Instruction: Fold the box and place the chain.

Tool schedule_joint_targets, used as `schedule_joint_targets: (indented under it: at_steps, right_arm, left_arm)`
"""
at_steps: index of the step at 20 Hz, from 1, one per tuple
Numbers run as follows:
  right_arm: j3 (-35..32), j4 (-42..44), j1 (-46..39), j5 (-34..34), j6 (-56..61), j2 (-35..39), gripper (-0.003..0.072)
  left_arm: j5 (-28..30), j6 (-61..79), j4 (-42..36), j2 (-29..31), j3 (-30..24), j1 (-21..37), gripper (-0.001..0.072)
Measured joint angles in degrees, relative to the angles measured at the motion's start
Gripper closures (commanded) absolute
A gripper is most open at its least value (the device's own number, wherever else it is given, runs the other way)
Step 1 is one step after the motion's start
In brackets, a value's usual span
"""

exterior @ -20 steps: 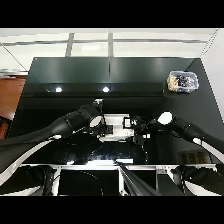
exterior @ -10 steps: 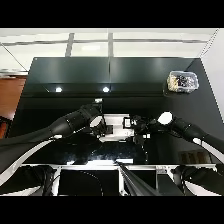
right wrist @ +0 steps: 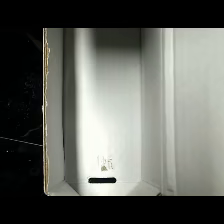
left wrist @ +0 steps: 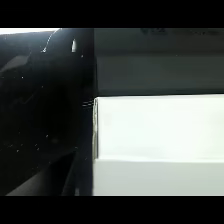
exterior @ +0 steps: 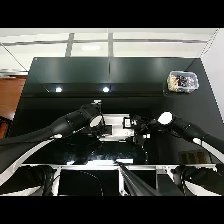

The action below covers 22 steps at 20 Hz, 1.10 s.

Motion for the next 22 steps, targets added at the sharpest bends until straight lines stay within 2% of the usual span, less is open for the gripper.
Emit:
schedule_joint_targets:
  at_steps: [6,7,9,14,15,16,22]
  right_arm:
    - [0.0,0.0,0.0,0.0,0.0,0.0,0.0194]
    - [0.0,0.0,0.0,0.0,0.0,0.0,0.0193]
    - [0.0,0.0,0.0,0.0,0.1,0.0,0.0194]
    - [0.0,0.0,0.0,0.0,0.2,0.0,0.0191]
    - [0.0,0.0,0.0,0.0,0.2,0.0,0.0116]
    - [0.0,0.0,0.0,0.0,0.2,0.1,0.0078]
    - [0.0,-4.7,0.0,0.0,4.5,5.4,0.0078]
  left_arm:
    - [-1.0,-0.2,0.6,0.0,0.0,0.0,0.0393]
    - [-1.0,-0.2,0.6,0.0,0.0,0.0,0.0542]
    - [-0.3,-0.2,0.7,0.0,0.0,0.0,0.0685]
    - [0.0,1.7,0.8,0.0,0.0,0.0,0.0684]
    - [0.0,2.0,0.8,0.0,0.0,0.0,0.0684]
    - [0.0,2.4,0.9,0.0,0.0,0.0,0.0685]
    - [-1.5,3.7,1.0,0.1,0.0,0.0,0.0684]
